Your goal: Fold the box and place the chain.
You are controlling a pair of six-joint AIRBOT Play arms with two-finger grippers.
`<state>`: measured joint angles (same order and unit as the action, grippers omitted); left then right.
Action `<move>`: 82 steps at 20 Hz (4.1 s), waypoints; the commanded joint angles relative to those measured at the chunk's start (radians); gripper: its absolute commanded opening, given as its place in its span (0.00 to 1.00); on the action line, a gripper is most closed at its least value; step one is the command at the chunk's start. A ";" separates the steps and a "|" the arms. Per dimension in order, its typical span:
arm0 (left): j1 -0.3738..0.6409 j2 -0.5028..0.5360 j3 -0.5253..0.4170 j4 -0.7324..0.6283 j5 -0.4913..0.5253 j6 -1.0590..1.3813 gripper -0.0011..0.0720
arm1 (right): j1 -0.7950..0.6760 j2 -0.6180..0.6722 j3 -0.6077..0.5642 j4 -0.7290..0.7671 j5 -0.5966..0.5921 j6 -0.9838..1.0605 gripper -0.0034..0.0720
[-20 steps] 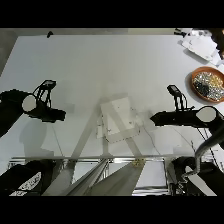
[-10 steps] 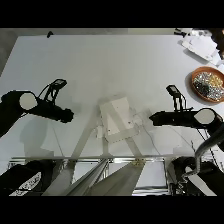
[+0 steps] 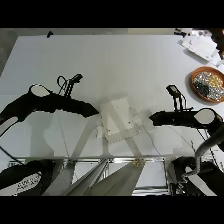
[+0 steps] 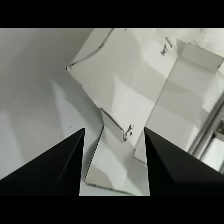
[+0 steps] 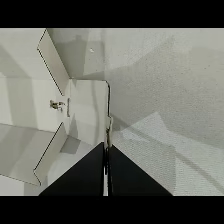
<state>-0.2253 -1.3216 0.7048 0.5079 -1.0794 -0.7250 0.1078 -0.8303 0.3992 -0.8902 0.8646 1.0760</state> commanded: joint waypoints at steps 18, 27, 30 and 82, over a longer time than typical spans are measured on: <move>-0.101 -0.256 0.013 -0.284 -0.006 0.350 0.59 | 0.001 0.001 0.000 0.001 0.037 -0.002 0.06; -0.112 -0.323 0.085 -0.197 -0.094 0.331 0.58 | 0.001 0.001 0.000 0.001 0.066 -0.002 0.06; -0.114 -0.323 0.085 -0.134 -0.114 0.325 0.45 | 0.001 0.001 0.000 0.001 0.064 -0.002 0.06; -0.422 -0.229 0.242 0.204 0.331 0.560 0.02 | 0.001 0.391 0.186 -0.382 0.393 -0.109 0.60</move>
<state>-0.6487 -1.5501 0.9474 0.6994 -0.7418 -0.1513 0.1081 -0.4408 0.5850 -1.2453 1.2587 1.0157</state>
